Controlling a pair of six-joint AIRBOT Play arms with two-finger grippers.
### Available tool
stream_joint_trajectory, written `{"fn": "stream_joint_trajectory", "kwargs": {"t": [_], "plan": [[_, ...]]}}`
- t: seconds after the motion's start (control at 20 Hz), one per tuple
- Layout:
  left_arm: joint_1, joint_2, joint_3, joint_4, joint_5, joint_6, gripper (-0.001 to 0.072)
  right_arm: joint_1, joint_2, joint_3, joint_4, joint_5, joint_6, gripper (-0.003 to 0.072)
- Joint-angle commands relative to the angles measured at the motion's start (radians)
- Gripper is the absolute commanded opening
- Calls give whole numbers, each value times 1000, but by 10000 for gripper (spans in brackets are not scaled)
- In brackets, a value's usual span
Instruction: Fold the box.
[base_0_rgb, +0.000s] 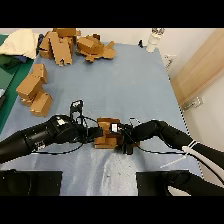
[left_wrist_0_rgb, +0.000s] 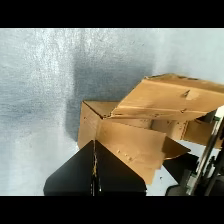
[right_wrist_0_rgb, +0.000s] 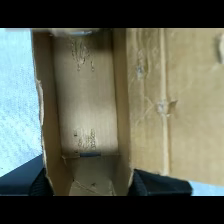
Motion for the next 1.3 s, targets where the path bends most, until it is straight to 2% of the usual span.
{"fn": "stream_joint_trajectory", "kwargs": {"t": [0.0,0.15,0.35,0.75,0.85,1.0,1.05,1.25], "plan": [[-7,1,36,26,-36,-58,9,0,0,0,0,0,0,509],[-19,0,52,47,-42,-66,10,0,0,0,0,1,0,510],[-19,-31,51,52,-102,-65,10,0,0,0,0,1,0,509],[-19,-7,52,90,-93,-61,11,0,0,0,0,0,0,510],[-18,45,52,124,-158,-64,11,0,0,0,0,0,0,509],[-4,126,46,264,-391,-133,11,0,0,0,0,1,0,510],[18,138,34,267,-422,-129,11,0,0,0,0,1,0,509],[101,128,-50,225,-383,-112,11,0,0,0,0,0,0,510]]}}
